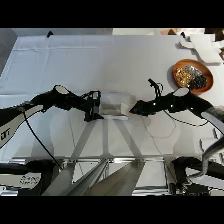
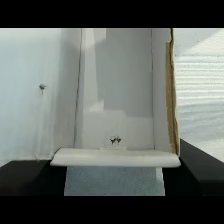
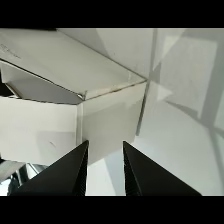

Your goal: Fold the box and place the chain.

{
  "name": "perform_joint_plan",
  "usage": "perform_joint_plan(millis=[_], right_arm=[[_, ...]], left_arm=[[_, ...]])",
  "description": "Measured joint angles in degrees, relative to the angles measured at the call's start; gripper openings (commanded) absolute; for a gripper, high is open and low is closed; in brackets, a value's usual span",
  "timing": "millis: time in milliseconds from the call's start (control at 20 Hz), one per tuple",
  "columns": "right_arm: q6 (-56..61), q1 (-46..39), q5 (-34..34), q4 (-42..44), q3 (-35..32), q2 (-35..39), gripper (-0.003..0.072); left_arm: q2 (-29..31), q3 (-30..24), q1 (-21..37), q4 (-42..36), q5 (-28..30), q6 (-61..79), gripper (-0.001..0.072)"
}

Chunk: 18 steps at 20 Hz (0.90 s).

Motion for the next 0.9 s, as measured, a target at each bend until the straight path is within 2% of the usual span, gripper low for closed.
perform_joint_plan(millis=[100,200,250,800,900], right_arm=[[0.8,0.1,-1.2,0.4,0.0,0.9,0.0268],[1.1,0.3,-1.8,0.5,0.0,1.5,0.0424],[1.1,0.3,-2.0,0.5,0.0,1.7,0.0438],[2.4,3.1,-4.3,0.2,0.0,2.1,0.044],[2.9,4.7,-5.9,-0.9,0.0,2.1,0.0483]], left_arm=[[0.0,0.0,0.0,0.0,0.0,0.0,0.0401],[0.0,0.0,0.0,0.0,0.0,0.0,0.0401],[0.0,0.0,0.0,0.0,0.0,0.0,0.0401],[0.0,0.0,0.0,0.0,0.0,0.0,0.0401],[0.0,0.0,0.0,0.0,0.0,0.0,0.0401]])
